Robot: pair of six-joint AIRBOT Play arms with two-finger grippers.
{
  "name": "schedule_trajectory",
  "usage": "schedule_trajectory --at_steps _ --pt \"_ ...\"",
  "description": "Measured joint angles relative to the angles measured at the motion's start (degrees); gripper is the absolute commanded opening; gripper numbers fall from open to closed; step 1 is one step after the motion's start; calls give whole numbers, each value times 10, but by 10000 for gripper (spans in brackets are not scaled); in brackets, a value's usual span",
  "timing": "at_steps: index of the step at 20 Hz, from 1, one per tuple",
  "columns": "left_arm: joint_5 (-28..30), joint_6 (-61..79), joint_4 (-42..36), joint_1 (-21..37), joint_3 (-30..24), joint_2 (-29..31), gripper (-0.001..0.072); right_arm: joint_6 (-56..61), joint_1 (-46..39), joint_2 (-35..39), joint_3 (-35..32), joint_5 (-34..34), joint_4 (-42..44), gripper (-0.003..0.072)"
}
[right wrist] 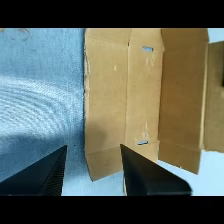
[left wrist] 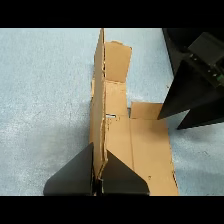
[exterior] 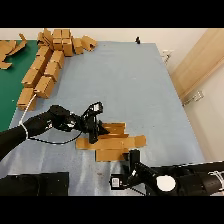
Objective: Fold the box.
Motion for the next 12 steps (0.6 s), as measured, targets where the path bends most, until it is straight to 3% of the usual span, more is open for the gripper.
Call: schedule_trajectory --at_steps 12 --pt "0 0 0 0 0 0 13 80 0 -36 0 3 -85 503"
